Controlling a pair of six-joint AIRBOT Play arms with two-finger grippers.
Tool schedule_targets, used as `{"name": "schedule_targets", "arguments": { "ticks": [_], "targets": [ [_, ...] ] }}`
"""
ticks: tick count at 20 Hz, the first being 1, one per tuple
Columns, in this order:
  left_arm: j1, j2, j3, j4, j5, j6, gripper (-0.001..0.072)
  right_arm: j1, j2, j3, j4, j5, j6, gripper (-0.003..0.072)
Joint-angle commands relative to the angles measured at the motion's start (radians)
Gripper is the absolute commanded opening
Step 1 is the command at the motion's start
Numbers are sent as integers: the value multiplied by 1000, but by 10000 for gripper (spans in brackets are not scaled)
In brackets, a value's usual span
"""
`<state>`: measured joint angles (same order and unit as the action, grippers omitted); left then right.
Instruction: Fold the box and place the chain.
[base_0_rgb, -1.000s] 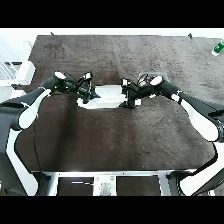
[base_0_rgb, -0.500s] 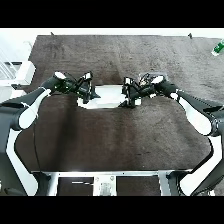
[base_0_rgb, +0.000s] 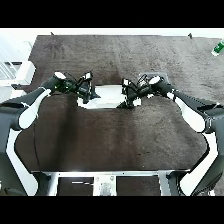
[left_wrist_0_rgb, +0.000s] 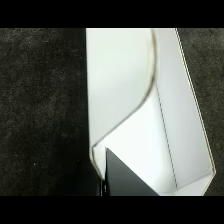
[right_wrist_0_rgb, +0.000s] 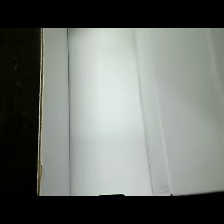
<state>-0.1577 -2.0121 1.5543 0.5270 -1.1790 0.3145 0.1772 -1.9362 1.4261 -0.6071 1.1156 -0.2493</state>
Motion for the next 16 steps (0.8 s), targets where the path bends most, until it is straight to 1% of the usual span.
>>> {"name": "schedule_targets", "arguments": {
  "ticks": [1, 2, 12, 14, 15, 16],
  "targets": [
    [0, 0, 0, 0, 0, 0, 21, 2, -8, 9, -7, 1, -7, 648],
    [0, 0, 0, 0, 0, 0, 21, 2, -8, 10, -6, 1, -7, 636],
    [0, 0, 0, 0, 0, 0, 21, 2, -15, 11, -6, 1, -14, 634],
    [0, 0, 0, 0, 0, 0, 21, 2, -15, 11, -6, 1, -14, 614],
    [0, 0, 0, 0, 0, 0, 21, 2, -16, 11, -7, 1, -14, 563],
    [0, 0, 0, -1, 0, 0, 21, 2, -18, 12, -7, 1, -14, 557]
  ]
}}
